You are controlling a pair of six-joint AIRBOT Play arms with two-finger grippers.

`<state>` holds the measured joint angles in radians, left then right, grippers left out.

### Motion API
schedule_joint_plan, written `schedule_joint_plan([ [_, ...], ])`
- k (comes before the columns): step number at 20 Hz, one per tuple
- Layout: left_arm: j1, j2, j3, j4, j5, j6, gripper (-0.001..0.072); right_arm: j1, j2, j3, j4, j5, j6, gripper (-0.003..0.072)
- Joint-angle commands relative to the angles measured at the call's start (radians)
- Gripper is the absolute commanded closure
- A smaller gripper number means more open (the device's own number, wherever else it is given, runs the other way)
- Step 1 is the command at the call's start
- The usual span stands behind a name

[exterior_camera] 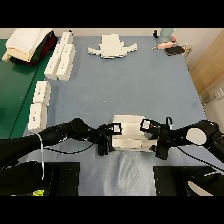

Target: Fold the box.

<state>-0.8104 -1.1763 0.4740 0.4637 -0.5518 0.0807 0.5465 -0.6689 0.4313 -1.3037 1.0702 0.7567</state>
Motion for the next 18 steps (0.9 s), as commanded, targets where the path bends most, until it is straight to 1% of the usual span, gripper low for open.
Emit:
schedule_joint_plan([
  [1, 0.000, 0.000, 0.000, 0.000, 0.000, 0.000, 0.0188, 0.066, -0.059, -0.001, -0.012, -0.085, -0.018, 0.0163],
  [3, 0.000, 0.000, 0.000, 0.000, 0.000, 0.000, 0.0188, 0.075, -0.073, -0.001, -0.026, -0.113, -0.019, 0.0172],
  [4, 0.000, 0.000, 0.000, 0.000, 0.000, 0.000, 0.0188, 0.075, -0.074, -0.001, -0.024, -0.121, -0.028, 0.0188],
  [5, 0.000, 0.000, 0.000, 0.000, 0.000, 0.000, 0.0188, 0.075, -0.074, -0.001, -0.024, -0.125, -0.034, 0.0244],
  [6, 0.000, 0.000, 0.000, 0.000, 0.000, 0.000, 0.0188, 0.075, -0.074, -0.001, -0.024, -0.124, -0.034, 0.0382],
  [7, 0.000, 0.000, 0.000, 0.000, 0.000, 0.000, 0.0188, 0.076, -0.074, -0.002, -0.018, -0.124, -0.034, 0.0410],
  [8, 0.000, 0.000, 0.000, 0.000, 0.000, 0.000, 0.0187, 0.083, -0.073, -0.002, -0.016, -0.124, -0.033, 0.0411],
  [9, 0.000, 0.000, 0.000, 0.000, 0.000, 0.000, 0.0188, 0.096, -0.073, -0.002, -0.017, -0.125, -0.033, 0.0468],
  [11, 0.000, 0.000, 0.000, 0.000, 0.000, 0.000, 0.0187, 0.118, -0.074, -0.002, -0.017, -0.135, -0.033, 0.0530],
  [18, 0.000, 0.000, 0.000, 0.000, 0.000, 0.000, 0.0188, 0.133, -0.074, -0.016, 0.020, -0.227, -0.060, 0.0529],
])
